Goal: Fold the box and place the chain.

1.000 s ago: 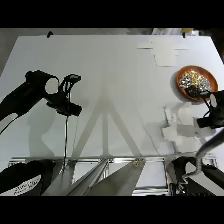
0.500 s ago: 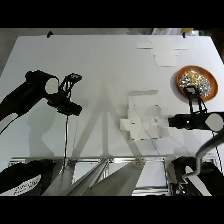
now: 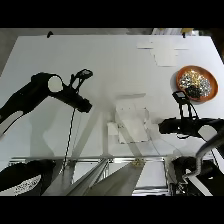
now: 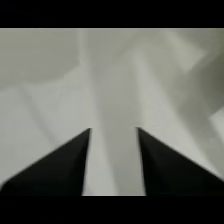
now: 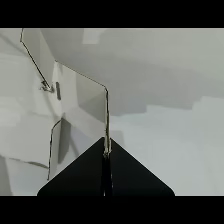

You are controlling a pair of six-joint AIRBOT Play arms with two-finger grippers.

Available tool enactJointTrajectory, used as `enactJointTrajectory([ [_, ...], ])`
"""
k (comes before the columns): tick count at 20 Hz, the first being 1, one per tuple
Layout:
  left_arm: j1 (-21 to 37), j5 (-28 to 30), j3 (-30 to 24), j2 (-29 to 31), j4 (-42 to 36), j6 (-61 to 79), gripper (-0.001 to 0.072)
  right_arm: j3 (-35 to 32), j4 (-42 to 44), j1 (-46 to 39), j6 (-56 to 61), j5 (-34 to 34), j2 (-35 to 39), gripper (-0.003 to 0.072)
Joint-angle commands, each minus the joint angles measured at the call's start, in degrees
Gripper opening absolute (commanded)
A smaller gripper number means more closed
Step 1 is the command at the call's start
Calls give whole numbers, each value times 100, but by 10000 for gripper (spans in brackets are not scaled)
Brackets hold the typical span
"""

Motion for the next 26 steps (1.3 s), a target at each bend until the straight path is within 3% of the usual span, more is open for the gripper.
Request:
enactJointTrajectory([
  [1,11,249,-4,-586,-2730,2352,437,-11,42,160,37,-24,15,14],
  [3,11,-170,-4,-1010,-4142,3530,474,-11,42,160,37,-22,15,14],
  [5,0,-442,-4,-1392,-4813,4033,514,-11,42,160,35,-24,15,15],
  [13,-7,-413,-4,-2129,-4843,4295,531,-11,42,160,31,-48,13,15],
  [17,-210,-459,-4,-2142,-4566,4461,481,-11,44,160,33,-122,13,15],
  [18,-308,-402,-4,-2142,-4376,4461,456,-11,46,160,33,-118,13,15],
  [24,-389,15,2,-2072,-4201,4811,15,-11,46,160,33,-111,13,15],
  [26,-343,15,2,-2000,-4172,4957,2,-13,46,160,33,-111,13,15],
])
